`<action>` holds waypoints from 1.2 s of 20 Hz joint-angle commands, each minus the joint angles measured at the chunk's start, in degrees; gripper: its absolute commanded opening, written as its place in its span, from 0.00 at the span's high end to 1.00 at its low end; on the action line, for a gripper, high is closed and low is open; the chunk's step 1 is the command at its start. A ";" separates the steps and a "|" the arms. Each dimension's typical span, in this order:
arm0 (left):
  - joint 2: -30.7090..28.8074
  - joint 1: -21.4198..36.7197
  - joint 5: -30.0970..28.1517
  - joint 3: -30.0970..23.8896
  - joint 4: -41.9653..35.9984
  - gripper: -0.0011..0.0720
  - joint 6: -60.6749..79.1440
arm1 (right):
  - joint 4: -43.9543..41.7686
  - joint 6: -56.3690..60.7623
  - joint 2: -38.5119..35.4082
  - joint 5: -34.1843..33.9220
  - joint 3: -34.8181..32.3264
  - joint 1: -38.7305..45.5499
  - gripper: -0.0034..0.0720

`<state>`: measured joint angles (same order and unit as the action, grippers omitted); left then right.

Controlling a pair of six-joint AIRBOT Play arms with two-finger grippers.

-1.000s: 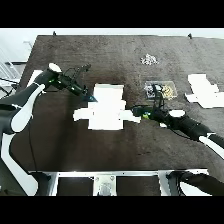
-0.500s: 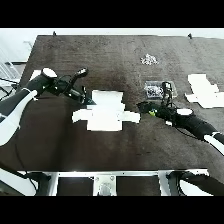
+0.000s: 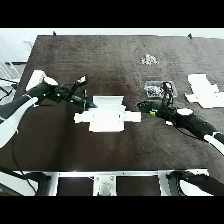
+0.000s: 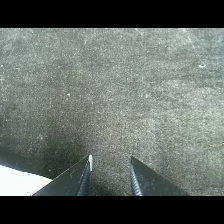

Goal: Fold the box and place the chain.

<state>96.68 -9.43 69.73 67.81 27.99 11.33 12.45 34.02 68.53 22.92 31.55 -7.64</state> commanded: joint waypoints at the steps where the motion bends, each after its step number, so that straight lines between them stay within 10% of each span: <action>1: -0.07 -3.10 -2.93 -0.61 1.18 0.97 2.29 | 0.00 0.00 -0.02 0.00 0.00 0.00 0.55; 24: -5.46 -4.15 -14.60 -9.90 0.52 0.96 8.90 | 0.15 -0.02 0.00 -1.05 -0.02 0.00 0.55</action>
<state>91.50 -13.61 56.31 59.07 29.82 17.72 12.60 33.98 68.53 21.76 31.55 -7.64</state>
